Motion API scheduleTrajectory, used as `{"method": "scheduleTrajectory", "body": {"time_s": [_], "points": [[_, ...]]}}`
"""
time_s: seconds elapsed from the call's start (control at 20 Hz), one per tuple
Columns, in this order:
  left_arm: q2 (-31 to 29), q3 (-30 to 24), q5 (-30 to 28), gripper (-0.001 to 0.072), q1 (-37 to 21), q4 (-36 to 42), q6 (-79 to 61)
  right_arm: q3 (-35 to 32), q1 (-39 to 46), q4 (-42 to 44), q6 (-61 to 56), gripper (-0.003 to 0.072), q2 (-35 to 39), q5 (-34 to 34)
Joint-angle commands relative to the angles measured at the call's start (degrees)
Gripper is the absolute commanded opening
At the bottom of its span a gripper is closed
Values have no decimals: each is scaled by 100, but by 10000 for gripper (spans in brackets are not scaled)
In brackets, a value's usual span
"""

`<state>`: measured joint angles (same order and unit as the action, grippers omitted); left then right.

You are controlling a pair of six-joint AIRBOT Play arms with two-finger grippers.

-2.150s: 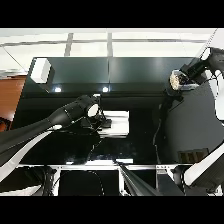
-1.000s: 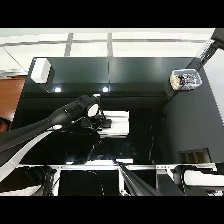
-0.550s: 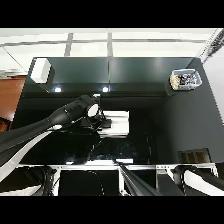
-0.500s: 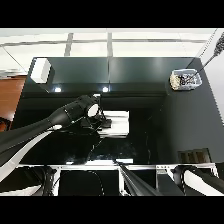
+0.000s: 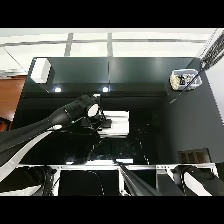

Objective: Fold the box and place the chain.

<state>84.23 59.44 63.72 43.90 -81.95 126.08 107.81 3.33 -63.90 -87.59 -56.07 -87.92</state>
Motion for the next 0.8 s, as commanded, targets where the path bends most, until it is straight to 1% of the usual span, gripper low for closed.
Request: {"method": "scheduleTrajectory", "body": {"time_s": [0.0,0.25,0.4,0.75], "points": [[2,2,-2,26,0,0,0,-4,-540,258,98,12,109,-782],[2,2,-2,26,2,-2,0,-7,-905,1235,114,12,103,-800],[2,2,-4,27,2,-2,0,-7,-1091,1725,28,12,103,-686],[2,2,-4,26,2,-2,0,-214,-1856,1740,-131,12,2,-273]]}}
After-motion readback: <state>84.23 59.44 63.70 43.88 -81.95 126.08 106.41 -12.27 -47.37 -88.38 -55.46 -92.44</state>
